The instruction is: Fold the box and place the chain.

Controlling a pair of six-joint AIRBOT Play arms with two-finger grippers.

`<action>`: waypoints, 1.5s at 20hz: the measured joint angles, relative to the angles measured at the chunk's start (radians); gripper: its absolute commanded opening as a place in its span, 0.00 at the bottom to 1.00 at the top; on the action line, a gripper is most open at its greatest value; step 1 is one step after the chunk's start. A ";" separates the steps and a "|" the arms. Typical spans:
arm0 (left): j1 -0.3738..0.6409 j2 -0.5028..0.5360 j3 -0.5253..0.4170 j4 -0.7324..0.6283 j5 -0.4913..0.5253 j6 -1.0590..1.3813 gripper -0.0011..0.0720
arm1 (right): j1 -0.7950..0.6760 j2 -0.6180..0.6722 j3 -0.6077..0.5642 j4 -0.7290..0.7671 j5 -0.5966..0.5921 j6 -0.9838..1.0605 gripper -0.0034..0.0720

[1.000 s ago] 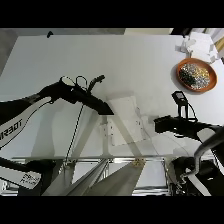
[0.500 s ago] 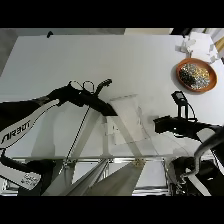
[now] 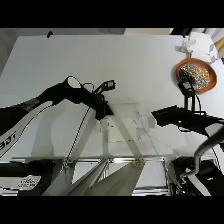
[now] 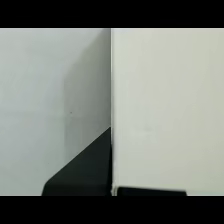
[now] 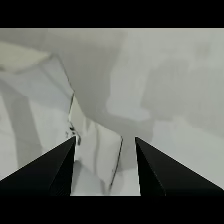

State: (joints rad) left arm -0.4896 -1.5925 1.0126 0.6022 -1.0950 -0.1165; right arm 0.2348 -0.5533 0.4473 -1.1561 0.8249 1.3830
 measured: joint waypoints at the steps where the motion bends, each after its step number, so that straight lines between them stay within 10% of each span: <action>1: -0.013 0.006 0.000 0.003 0.026 0.042 0.02 | 0.000 0.000 0.009 -0.011 0.001 -0.001 0.60; 10: -0.095 -0.017 0.000 -0.031 0.239 0.230 0.02 | 0.000 0.000 0.029 -0.117 0.034 -0.004 0.60; 30: -0.101 -0.043 0.000 -0.063 0.269 0.240 0.03 | 0.000 0.000 0.029 -0.131 0.052 -0.004 0.59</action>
State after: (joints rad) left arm -0.5911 -1.6356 1.0126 0.5392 -0.8265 0.1234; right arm 0.2344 -0.5533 0.4767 -1.2869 0.8772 1.3788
